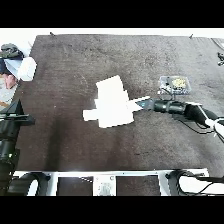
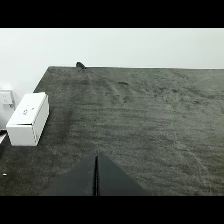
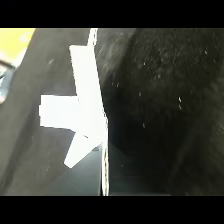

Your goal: Fold the box and place the chain.

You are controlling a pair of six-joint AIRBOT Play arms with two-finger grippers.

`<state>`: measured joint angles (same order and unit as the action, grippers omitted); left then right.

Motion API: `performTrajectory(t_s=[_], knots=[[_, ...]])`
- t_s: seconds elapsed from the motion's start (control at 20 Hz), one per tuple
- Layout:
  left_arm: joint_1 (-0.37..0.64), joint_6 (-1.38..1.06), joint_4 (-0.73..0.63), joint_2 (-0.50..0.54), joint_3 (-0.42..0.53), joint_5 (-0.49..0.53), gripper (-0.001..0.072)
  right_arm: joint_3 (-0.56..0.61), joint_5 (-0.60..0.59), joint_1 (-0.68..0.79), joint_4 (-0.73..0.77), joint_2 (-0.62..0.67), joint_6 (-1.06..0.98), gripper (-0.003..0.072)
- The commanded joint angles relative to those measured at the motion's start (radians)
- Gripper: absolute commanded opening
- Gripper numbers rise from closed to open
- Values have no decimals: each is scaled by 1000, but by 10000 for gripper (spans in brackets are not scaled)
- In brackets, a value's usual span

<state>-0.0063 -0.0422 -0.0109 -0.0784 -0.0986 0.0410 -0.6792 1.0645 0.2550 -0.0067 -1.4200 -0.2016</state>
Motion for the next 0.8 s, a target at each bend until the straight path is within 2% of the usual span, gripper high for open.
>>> performTrajectory(t_s=[0.0,0.05,0.1,0.15,0.2,0.25,0.3,0.45,0.55,0.65,0.75], knots=[[0,2,0,0,-1,-4,13,30,-280,-142,107,46,-14,-7],[0,17,0,0,-1,-18,13,30,-381,-167,97,48,-27,-6],[0,16,0,0,-1,-41,13,30,-431,-184,97,48,-67,-6],[0,8,5,0,-1,-71,13,30,-423,-190,93,48,-56,-6],[0,-4,10,0,-1,-116,51,31,-439,-196,77,48,-59,-6],[0,-43,11,0,-1,-174,399,37,-465,-196,85,49,-88,-6],[0,-53,11,-1,-1,-216,548,45,-485,-196,89,49,-98,-6],[0,-53,10,-1,-3,-303,529,49,-470,-196,85,48,-31,-6],[0,-41,7,-37,-18,-323,529,49,-470,-196,85,48,-22,-7],[0,-34,4,-142,-69,-344,529,49,-468,-196,85,48,-23,-6],[0,-35,4,-294,-142,-398,529,49,-462,-196,87,48,-33,-7]])
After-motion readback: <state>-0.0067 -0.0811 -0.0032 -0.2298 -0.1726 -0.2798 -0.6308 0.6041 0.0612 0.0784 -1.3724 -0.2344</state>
